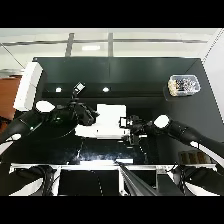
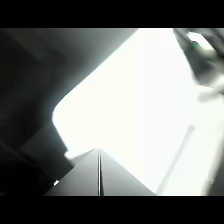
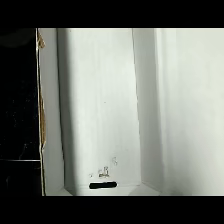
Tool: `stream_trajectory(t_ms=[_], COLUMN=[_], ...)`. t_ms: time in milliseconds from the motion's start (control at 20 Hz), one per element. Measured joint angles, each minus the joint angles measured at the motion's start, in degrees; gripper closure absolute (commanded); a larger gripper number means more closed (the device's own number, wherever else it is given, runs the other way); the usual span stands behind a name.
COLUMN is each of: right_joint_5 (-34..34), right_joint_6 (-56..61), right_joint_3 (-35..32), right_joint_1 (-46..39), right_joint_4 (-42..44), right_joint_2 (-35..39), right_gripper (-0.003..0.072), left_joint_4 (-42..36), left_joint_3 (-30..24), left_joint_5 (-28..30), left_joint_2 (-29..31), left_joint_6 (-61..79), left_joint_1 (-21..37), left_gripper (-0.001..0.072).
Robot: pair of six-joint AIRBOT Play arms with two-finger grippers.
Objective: Fold the box and place the chain.
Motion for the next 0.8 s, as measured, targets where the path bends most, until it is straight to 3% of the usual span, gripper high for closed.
stream_trajectory(t_ms=[150, 450, 600, 650, 750, 800], right_joint_5=[0.0, 0.0, 0.0, 0.0, 0.0, 0.0], right_joint_6=[0.0, 0.0, 0.0, 0.0, 0.0, 0.0], right_joint_3=[0.0, 0.0, 0.0, 0.0, 0.0, 0.0], right_joint_1=[0.0, 0.0, 0.0, 0.0, 0.0, 0.0], right_joint_4=[0.0, 0.0, 0.0, 0.0, 0.1, 0.1], right_joint_2=[0.0, 0.0, 0.0, 0.0, 0.0, 0.0], right_gripper=[0.0210, 0.0210, 0.0210, 0.0210, 0.0210, 0.0210], left_joint_4=[0.2, 0.7, 2.4, 3.3, 4.9, 5.5], left_joint_3=[0.0, 0.0, 0.1, 0.3, 0.7, 0.9], left_joint_5=[1.1, -2.0, -2.4, -2.4, -1.9, -1.9], left_joint_2=[-1.9, -3.4, -2.9, -2.2, 0.2, 1.7], left_joint_6=[0.0, 0.0, -0.1, -0.2, -0.2, -0.2], left_joint_1=[-0.3, -1.1, -1.0, -0.7, 0.7, 1.7], left_gripper=[0.0680, 0.0677, 0.0581, 0.0452, -0.0006, -0.0003])
